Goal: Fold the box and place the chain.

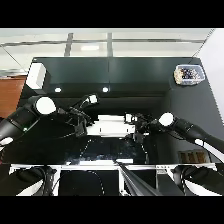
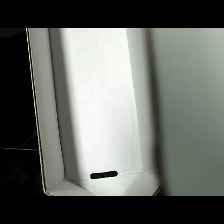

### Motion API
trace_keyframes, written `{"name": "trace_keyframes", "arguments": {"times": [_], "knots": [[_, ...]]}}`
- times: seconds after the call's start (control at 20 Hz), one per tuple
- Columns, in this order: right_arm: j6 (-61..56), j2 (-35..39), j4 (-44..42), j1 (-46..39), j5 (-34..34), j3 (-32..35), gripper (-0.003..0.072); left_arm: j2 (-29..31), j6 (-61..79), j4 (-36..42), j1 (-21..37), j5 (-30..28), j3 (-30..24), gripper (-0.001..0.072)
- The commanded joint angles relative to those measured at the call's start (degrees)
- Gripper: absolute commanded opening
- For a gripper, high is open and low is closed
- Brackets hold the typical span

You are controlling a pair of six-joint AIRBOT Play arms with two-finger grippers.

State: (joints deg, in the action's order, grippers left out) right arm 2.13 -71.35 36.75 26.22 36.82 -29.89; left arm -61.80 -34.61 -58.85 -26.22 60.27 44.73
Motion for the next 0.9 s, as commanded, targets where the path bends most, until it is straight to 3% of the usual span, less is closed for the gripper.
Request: {"name": "trace_keyframes", "arguments": {"times": [0.0,0.15,0.35,0.55,0.85], "knots": [[0.0,-0.04,-0.04,-0.02,0.07,0.02,0.0202,-0.7,-4.57,15.89,0.13,0.85,-0.04,0.0025],[0.0,-0.04,-0.04,-0.02,0.07,0.02,0.0202,-4.72,-4.13,25.68,0.13,-6.91,-0.02,0.0024],[0.0,-0.04,-0.07,-0.02,0.07,0.02,0.0202,-10.54,-2.08,24.9,0.0,-20.92,-0.02,0.0023],[0.0,-0.04,-0.07,-0.02,0.07,0.02,0.0202,-14.93,-1.27,17.05,-1.55,-21.0,0.07,0.0024],[-0.02,-0.04,-0.07,0.0,0.07,0.02,0.0202,-16.9,-1.14,16.65,-2.38,-13.33,0.07,0.0024]]}}
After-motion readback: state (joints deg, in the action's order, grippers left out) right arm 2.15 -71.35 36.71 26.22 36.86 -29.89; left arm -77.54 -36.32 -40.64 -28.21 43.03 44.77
